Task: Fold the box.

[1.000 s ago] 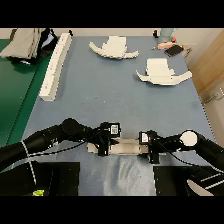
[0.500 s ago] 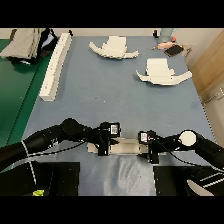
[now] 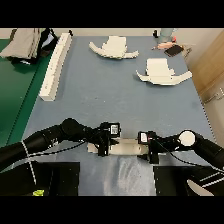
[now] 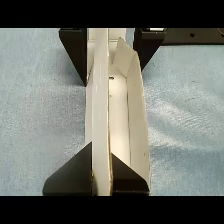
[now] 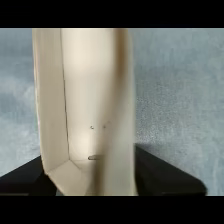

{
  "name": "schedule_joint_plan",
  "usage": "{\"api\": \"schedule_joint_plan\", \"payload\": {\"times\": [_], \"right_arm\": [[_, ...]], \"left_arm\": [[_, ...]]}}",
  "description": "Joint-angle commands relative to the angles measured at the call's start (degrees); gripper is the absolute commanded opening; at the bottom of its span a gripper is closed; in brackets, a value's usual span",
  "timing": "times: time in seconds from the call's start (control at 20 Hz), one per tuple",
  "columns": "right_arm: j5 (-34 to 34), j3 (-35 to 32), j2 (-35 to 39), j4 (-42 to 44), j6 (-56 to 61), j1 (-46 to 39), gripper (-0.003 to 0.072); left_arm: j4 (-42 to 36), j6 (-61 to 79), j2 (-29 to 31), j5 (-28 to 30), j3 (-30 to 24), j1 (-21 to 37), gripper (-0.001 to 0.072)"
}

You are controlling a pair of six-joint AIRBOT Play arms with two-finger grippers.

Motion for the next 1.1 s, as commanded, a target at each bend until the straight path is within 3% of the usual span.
{"api": "schedule_joint_plan", "payload": {"times": [0.0,0.15,0.25,0.5,0.7,0.8,1.05], "right_arm": [[0.1,0.0,0.1,0.2,1.2,-0.1,0.0649],[0.1,0.0,0.2,0.2,1.2,-0.1,0.064],[0.2,0.0,0.8,0.4,1.2,-0.1,0.0575],[0.8,0.0,2.0,0.5,1.2,-0.1,0.0542],[0.8,0.0,2.0,2.4,1.2,0.0,0.0551],[0.7,0.0,2.0,3.1,1.2,0.0,0.0612],[0.7,0.0,1.9,3.0,1.2,0.0,0.0604]], "left_arm": [[0.0,0.0,0.0,0.1,0.0,0.0,0.0018],[0.0,0.0,0.0,0.1,0.0,0.0,0.0018],[0.0,0.0,0.0,0.1,0.0,0.0,0.0018],[0.0,0.0,0.0,0.1,0.0,0.0,0.0018],[0.0,0.0,0.0,0.1,0.0,0.0,0.0018],[0.0,0.0,0.0,0.1,0.0,0.0,0.0018],[0.0,0.0,0.0,0.1,0.0,0.0,0.0018]]}}
